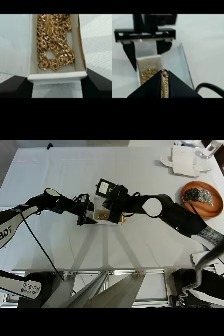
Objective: Fold the box and place the chain.
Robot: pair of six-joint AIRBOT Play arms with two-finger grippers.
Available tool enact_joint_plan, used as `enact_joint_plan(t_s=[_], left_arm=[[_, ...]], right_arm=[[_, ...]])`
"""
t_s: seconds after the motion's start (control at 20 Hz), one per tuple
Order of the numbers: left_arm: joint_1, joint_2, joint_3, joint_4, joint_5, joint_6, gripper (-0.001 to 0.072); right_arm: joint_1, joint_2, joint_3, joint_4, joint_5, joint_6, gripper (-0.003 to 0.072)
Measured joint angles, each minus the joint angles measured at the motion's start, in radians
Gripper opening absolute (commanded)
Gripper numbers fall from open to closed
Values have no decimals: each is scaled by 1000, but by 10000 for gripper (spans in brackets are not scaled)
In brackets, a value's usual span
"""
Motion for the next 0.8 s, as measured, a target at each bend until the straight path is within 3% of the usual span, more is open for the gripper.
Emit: enact_joint_plan(t_s=[0.25, 0.3, 0.4, 0.45, 0.8], left_arm=[[0, 0, 0, 0, 0, 0, 154], [0, 0, 0, 0, 0, 0, 154], [0, 0, 0, 0, 0, 0, 154], [0, 0, 0, 0, 0, 0, 154], [0, 0, 0, 0, 0, 0, 154]], right_arm=[[31, -66, 0, 14, -42, 56, 11], [32, -78, 0, 9, -44, 69, 46], [35, -90, 0, 5, -48, 87, 293], [35, -91, 0, 3, -48, 91, 315], [-54, 23, 0, -22, 9, 102, 316]])
